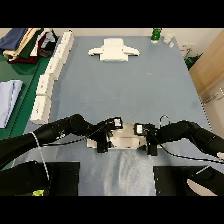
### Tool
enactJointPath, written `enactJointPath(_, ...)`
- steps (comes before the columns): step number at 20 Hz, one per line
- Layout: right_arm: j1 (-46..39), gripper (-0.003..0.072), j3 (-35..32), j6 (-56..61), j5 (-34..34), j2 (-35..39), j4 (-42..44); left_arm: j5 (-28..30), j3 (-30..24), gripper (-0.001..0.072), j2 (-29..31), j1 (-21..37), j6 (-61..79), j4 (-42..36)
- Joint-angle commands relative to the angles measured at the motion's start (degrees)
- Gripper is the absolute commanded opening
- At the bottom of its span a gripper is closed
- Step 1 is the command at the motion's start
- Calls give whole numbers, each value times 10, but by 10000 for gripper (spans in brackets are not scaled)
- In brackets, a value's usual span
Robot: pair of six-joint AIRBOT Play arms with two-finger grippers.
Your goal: Fold the box.
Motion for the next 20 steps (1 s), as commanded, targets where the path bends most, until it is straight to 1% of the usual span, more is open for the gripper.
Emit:
enactJointPath(1,1,510,1,0,1,0,0,-1,0,532,-1,0,2,-2)
enactJointPath(3,1,510,1,0,0,0,0,-5,0,523,-1,0,-1,-2)
enactJointPath(4,1,510,1,0,1,0,0,-13,0,333,-1,0,-5,-2)
enactJointPath(5,1,510,1,0,1,0,0,-30,0,17,1,1,-5,7)
enactJointPath(6,1,510,1,0,1,0,0,-38,0,14,4,1,-15,18)
enactJointPath(8,1,510,1,0,1,0,0,-40,1,14,14,1,-84,58)
enactJointPath(10,1,510,1,0,1,0,0,-40,1,13,37,1,-173,130)
enactJointPath(12,1,510,1,0,1,0,0,-43,1,13,75,1,-310,218)
enactJointPath(14,1,510,1,0,0,0,0,-63,1,13,124,10,-476,301)
enactJointPath(16,1,510,1,0,0,0,0,-120,1,14,173,48,-614,363)
enactJointPath(17,1,510,1,0,1,0,0,-158,1,13,195,78,-684,389)
enactJointPath(19,1,510,1,0,1,0,0,-236,0,13,222,158,-792,412)
enactJointPath(20,1,510,1,0,0,0,0,-263,-1,14,224,200,-814,407)
